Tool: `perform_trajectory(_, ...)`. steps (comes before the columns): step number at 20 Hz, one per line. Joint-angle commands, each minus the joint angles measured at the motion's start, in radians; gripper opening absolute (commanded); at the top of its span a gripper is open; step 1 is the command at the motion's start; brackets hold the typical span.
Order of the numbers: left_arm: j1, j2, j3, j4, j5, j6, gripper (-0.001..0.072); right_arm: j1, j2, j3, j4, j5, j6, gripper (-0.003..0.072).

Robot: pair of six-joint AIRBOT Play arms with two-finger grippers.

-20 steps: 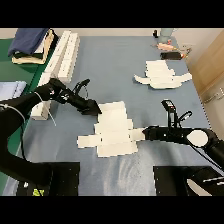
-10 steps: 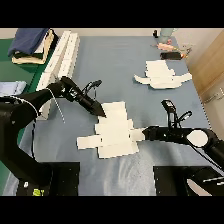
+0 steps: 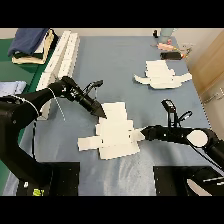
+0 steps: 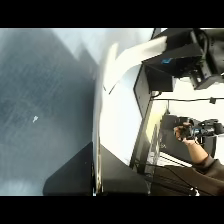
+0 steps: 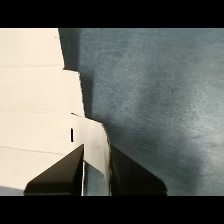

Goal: Fold the box.

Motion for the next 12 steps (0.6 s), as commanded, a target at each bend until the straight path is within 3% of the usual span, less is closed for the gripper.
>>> perform_trajectory(1, 0.0, 0.005, 0.026, -0.036, 0.016, 0.092, 0.0016, -0.025, 0.001, 0.035, -0.141, 0.0, 0.022, 0.0245)
perform_trajectory(2, -0.003, 0.018, 0.026, -0.034, 0.037, 0.149, 0.0016, -0.048, 0.001, 0.071, -0.219, 0.002, 0.07, 0.0249)
perform_trajectory(4, -0.02, 0.059, 0.026, -0.013, 0.085, 0.236, 0.0013, -0.099, 0.001, 0.155, -0.336, 0.01, 0.165, 0.044)
perform_trajectory(7, -0.074, 0.131, 0.021, 0.035, 0.179, 0.354, 0.0012, -0.14, 0.0, 0.261, -0.338, 0.011, 0.185, 0.0441)
perform_trajectory(9, -0.12, 0.181, -0.009, 0.058, 0.239, 0.425, 0.0011, -0.138, 0.0, 0.288, -0.272, 0.021, 0.184, 0.0229)
perform_trajectory(11, -0.163, 0.237, -0.061, 0.058, 0.304, 0.457, 0.001, -0.133, -0.006, 0.287, -0.209, 0.05, 0.175, 0.0138)
perform_trajectory(12, -0.183, 0.274, -0.1, 0.054, 0.351, 0.488, 0.001, -0.125, -0.01, 0.286, -0.205, 0.065, 0.172, 0.0137)
